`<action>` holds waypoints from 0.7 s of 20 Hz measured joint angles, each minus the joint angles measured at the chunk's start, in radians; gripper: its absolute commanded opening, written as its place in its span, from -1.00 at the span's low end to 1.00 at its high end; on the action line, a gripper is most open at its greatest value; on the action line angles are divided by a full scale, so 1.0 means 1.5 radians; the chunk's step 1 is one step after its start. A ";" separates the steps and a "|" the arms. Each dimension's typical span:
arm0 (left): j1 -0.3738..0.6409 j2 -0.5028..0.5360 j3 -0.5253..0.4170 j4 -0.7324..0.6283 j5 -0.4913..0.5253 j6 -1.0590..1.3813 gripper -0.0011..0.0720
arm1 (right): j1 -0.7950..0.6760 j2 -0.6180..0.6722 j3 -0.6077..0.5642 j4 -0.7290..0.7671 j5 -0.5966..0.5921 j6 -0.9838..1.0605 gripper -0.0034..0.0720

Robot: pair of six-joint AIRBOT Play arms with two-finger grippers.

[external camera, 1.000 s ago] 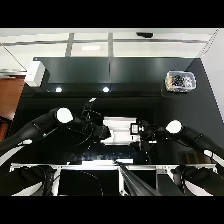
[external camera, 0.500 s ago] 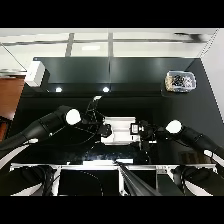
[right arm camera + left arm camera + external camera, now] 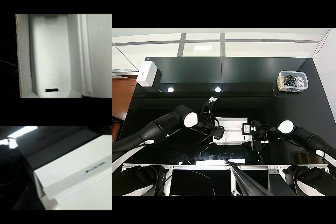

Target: Fold the box and place the chain.

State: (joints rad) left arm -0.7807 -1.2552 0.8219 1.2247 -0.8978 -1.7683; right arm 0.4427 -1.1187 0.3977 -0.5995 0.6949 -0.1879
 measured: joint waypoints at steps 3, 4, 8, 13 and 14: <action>-0.027 -0.013 0.019 0.051 -0.012 -0.085 0.66 | 0.000 0.000 0.000 0.000 0.000 0.000 0.24; -0.034 -0.019 0.025 0.060 -0.018 -0.111 0.66 | 0.000 0.000 0.000 0.000 0.000 0.000 0.24; -0.062 -0.048 0.053 0.076 -0.044 -0.192 0.66 | 0.000 0.000 0.000 0.000 0.000 0.000 0.24; -0.073 -0.063 0.071 0.087 -0.080 -0.274 0.36 | 0.000 0.000 0.000 0.000 0.000 0.000 0.24; -0.074 -0.064 0.072 0.088 -0.089 -0.292 0.28 | 0.000 0.000 0.000 0.000 0.000 0.000 0.24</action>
State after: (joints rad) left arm -0.8913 -1.3506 0.9302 1.3563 -1.0306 -2.2066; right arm 0.4427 -1.1187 0.3977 -0.5991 0.6949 -0.1879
